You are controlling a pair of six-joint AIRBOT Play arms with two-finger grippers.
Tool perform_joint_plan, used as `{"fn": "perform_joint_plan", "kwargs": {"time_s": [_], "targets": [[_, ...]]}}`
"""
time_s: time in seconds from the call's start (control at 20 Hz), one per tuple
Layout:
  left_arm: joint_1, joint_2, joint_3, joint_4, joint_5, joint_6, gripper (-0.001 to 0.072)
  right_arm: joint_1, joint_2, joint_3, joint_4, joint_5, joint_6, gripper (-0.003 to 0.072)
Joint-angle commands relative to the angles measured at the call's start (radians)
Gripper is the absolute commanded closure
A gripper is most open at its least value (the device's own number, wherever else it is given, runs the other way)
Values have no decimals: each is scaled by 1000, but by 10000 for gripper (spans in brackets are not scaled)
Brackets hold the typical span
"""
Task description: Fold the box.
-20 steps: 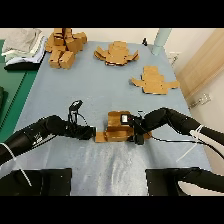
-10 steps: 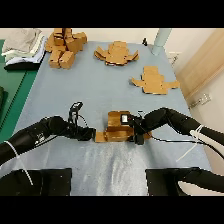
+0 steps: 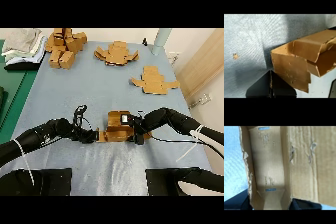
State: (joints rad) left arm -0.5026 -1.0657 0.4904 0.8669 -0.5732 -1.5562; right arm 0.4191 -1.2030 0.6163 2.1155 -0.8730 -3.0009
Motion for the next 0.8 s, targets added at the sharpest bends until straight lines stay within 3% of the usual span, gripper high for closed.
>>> {"fn": "perform_joint_plan", "kwargs": {"time_s": [0.0, 0.35, 0.4, 0.45, 0.75], "targets": [[-3, -3, 1, -29, 2, 11, 699, 1, -1, 0, 0, 0, 0, 182], [-3, 7, 55, -179, -29, 131, 670, 1, -1, 0, 0, 0, 0, 182], [-3, 7, 56, -193, -23, 132, 384, 1, -1, 0, 0, 0, 0, 182], [-3, 7, 56, -210, -17, 137, 261, 1, -1, 0, 0, 0, 0, 182], [-2, 7, 58, -247, -14, 156, 260, 1, -1, 0, 0, 0, 0, 182]]}}
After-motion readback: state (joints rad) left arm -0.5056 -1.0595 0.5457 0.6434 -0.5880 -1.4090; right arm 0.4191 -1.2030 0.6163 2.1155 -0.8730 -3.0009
